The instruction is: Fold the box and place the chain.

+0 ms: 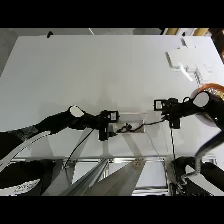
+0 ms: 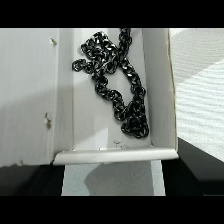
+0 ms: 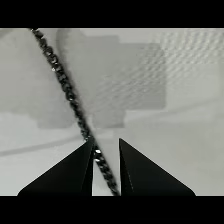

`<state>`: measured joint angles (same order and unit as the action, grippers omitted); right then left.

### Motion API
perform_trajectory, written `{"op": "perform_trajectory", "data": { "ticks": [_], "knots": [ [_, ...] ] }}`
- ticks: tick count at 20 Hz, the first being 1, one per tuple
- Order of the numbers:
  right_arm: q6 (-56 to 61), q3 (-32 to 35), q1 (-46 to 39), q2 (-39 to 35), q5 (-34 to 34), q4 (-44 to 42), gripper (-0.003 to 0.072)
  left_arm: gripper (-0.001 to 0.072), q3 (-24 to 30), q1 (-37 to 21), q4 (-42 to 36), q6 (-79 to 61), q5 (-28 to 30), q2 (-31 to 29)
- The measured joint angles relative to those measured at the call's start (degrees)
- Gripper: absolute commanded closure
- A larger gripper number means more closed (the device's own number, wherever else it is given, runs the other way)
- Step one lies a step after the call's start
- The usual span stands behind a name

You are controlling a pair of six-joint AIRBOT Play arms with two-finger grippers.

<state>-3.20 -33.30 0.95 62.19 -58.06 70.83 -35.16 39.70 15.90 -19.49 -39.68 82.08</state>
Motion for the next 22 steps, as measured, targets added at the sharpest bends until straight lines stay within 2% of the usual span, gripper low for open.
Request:
{"op": "perform_trajectory", "data": {
  "ticks": [6,8,9,13,17,22],
  "knots": [
    [-3.9,3.7,0.0,1.2,4.8,-0.5,0.0514,0.0365,0.0,0.0,0.0,0.0,0.0,0.0],
    [-4.3,4.1,0.0,1.4,5.5,-0.8,0.0557,0.0365,0.0,0.0,0.0,0.0,0.0,0.0],
    [-4.4,4.3,-0.1,1.5,5.6,-0.9,0.0663,0.0365,0.0,0.0,0.0,0.0,0.0,0.0],
    [-4.7,4.9,0.0,1.3,5.1,-1.1,0.0674,0.0365,0.0,0.0,0.0,0.0,0.0,0.0],
    [-4.5,5.1,1.9,-4.0,2.8,-2.2,0.0674,0.0365,0.0,0.0,0.0,0.0,0.0,0.0],
    [-4.3,5.1,7.7,-14.5,-0.1,-10.4,0.0674,0.0365,0.0,0.0,0.0,0.0,0.0,0.0]
  ]
}}
